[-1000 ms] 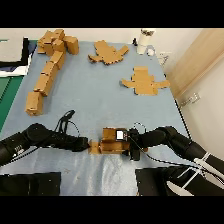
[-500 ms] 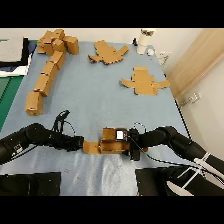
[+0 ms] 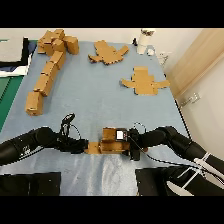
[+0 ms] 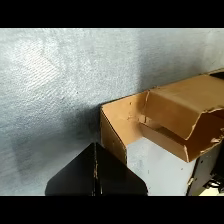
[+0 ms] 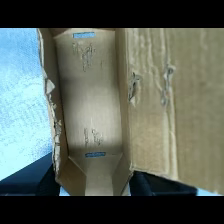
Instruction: Fold the box.
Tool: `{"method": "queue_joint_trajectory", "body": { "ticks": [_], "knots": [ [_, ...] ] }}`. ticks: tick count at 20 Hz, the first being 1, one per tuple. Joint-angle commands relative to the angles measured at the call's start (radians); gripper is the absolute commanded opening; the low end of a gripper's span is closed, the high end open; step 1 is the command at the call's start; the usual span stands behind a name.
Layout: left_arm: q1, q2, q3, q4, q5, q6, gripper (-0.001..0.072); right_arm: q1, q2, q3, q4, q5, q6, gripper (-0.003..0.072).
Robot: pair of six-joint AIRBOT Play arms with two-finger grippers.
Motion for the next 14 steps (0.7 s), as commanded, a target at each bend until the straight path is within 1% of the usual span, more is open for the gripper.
{"method": "queue_joint_trajectory", "body": {
  "ticks": [1,3,7,14],
  "knots": [
    [-0.007,-0.005,0.001,-0.003,0.011,-0.002,0.0010,0.000,0.000,0.000,0.000,0.000,0.000,0.0515],
    [-0.009,-0.021,0.001,-0.010,0.010,-0.002,0.0010,0.000,0.000,0.000,0.000,0.000,0.000,0.0515],
    [-0.045,-0.044,0.018,-0.014,0.024,0.005,0.0010,0.000,0.000,0.000,0.000,0.000,0.000,0.0515],
    [-0.045,-0.043,0.111,-0.028,-0.076,0.014,0.0011,0.000,0.000,0.000,0.000,0.000,0.000,0.0515]
  ]
}}
